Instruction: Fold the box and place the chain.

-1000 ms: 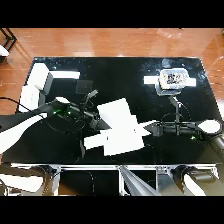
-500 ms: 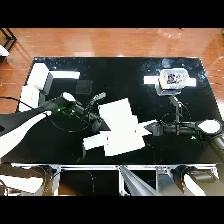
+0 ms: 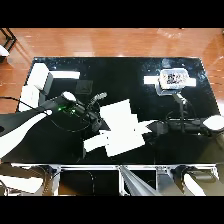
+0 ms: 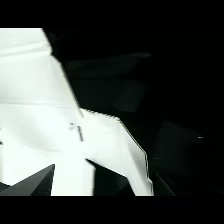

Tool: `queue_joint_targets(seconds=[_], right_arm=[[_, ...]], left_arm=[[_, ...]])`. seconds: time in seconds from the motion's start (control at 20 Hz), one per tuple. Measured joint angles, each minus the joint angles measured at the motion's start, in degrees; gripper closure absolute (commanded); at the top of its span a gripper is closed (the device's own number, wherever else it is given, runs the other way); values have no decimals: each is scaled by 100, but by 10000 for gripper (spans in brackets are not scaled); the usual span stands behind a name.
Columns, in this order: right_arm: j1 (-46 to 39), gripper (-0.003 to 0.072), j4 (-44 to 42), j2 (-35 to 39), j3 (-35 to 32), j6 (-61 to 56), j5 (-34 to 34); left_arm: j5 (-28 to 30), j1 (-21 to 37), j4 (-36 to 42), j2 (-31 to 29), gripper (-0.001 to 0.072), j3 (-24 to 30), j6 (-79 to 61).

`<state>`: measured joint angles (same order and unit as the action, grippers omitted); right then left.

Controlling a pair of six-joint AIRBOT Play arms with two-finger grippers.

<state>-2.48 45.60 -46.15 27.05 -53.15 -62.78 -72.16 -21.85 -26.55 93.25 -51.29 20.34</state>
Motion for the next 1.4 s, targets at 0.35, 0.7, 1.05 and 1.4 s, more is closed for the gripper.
queue_joint_targets(seconds=[0.35, 0.7, 1.05, 1.4], right_arm=[[-238, -7, 1513, 0, 1357, 431, -50], [-243, -7, 1805, 0, 1285, 881, -74], [302, -7, 1200, 0, 846, 1687, -887], [765, -7, 1104, 0, 549, 1919, -828]], left_arm=[[984, -667, -1486, -824, 690, 26, -138], [2210, -1285, -2129, -1362, 686, 44, -756], [2328, -1355, -2531, -1169, 686, 46, -809], [2177, -1355, -2955, -1091, 683, 44, -798]])
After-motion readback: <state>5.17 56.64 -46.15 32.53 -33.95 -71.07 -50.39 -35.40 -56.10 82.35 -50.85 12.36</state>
